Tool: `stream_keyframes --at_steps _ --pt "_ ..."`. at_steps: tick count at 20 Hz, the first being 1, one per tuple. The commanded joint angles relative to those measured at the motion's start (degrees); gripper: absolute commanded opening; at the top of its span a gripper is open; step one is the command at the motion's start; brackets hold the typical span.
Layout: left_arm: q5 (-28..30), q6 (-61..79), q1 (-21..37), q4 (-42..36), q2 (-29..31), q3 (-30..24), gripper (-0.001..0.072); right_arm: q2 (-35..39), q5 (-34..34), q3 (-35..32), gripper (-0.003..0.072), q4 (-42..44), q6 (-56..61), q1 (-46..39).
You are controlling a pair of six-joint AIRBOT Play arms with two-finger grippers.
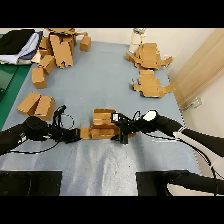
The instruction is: Fold the box.
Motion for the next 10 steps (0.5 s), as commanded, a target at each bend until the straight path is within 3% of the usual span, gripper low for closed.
stream_keyframes --at_steps 1,5,10 --pt "1.36 2.36 -0.09 -2.29 0.00 0.04 0.0009 0.02 0.00 0.00 0.0501 0.00 0.00 0.02" --pt "-0.28 10.82 -0.09 -13.57 0.00 0.11 0.0009 0.00 0.00 0.00 0.0501 0.00 0.02 0.02" --pt "-1.62 11.23 -0.09 -18.82 0.00 0.20 0.0010 0.00 0.00 0.00 0.0501 0.00 0.02 0.02"
